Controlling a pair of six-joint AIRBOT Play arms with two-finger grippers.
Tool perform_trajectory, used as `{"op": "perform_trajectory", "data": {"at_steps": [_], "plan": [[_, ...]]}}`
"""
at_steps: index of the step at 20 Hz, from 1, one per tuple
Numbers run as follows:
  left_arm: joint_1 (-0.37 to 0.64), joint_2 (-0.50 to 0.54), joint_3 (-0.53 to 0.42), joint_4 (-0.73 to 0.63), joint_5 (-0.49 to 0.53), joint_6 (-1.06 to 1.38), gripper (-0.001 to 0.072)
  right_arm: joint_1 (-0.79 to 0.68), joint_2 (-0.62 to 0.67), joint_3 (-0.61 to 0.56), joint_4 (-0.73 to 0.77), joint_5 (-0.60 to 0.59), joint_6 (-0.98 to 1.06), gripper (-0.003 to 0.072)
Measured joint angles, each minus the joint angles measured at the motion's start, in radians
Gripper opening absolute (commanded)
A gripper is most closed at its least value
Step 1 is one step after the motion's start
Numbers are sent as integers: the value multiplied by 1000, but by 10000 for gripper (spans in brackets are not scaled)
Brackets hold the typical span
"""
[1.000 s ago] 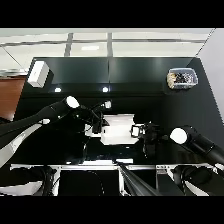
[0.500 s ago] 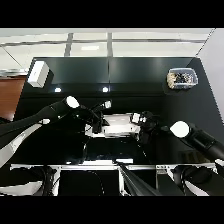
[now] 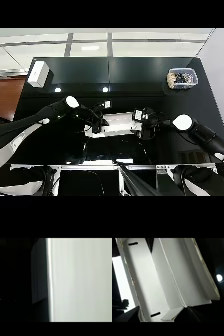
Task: Fold the box and place the chain.
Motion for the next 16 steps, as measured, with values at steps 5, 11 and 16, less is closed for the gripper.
{"op": "perform_trajectory", "data": {"at_steps": [5, 11, 16], "plan": [[0, 0, 0, 16, -19, 11, 24, -51, -52, 3, 106, 28, -127, 709], [0, 0, 6, 26, -34, 46, 24, -58, -73, 3, 165, 78, -228, 709], [0, -1, 17, 29, -36, 66, 24, -52, -106, -6, 175, 114, -264, 671]]}}
